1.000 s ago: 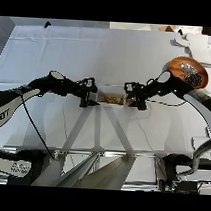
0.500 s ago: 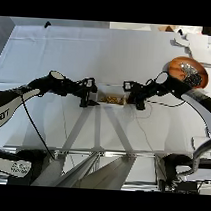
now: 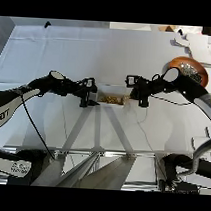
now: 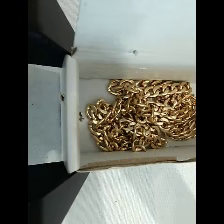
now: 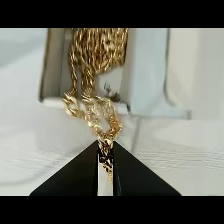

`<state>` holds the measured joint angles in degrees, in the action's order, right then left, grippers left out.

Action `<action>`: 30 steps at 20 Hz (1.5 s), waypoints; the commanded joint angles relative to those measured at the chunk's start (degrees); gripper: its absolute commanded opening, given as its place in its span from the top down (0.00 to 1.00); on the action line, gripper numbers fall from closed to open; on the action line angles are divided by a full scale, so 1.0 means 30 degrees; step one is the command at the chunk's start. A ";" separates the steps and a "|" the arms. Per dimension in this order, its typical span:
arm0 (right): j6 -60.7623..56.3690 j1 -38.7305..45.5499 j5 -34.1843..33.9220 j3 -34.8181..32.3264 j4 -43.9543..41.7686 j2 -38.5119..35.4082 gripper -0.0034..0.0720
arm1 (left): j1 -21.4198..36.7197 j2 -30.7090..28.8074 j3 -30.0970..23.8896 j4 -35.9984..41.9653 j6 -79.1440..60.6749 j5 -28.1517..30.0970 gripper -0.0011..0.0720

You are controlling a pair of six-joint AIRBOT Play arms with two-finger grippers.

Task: Fold the box and place the chain.

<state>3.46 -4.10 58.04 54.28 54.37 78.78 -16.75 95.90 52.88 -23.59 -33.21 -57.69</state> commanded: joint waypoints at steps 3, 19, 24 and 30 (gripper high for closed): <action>-0.1683 -0.0036 0.0299 0.0036 -0.0743 -0.3126 0.94 | -0.0007 -0.0007 0.0000 0.0000 0.0000 0.0007 0.55; -0.4874 -0.5676 -0.4830 0.2062 -0.1617 -0.1865 0.94 | -0.0007 -0.0007 0.0000 0.0000 0.0000 0.0007 0.55; -0.8823 -0.5676 -0.4612 0.2062 0.1450 -0.0648 0.89 | -0.0007 -0.0007 0.0000 0.0000 0.0000 0.0007 0.55; -1.0754 -0.5676 -0.1756 0.2732 0.2718 -0.0780 0.61 | -0.0007 -0.0007 0.0000 0.0000 0.0000 0.0007 0.55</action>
<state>-25.82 -21.06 47.46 61.21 60.55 76.34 -16.75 95.90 52.88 -23.59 -33.19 -57.67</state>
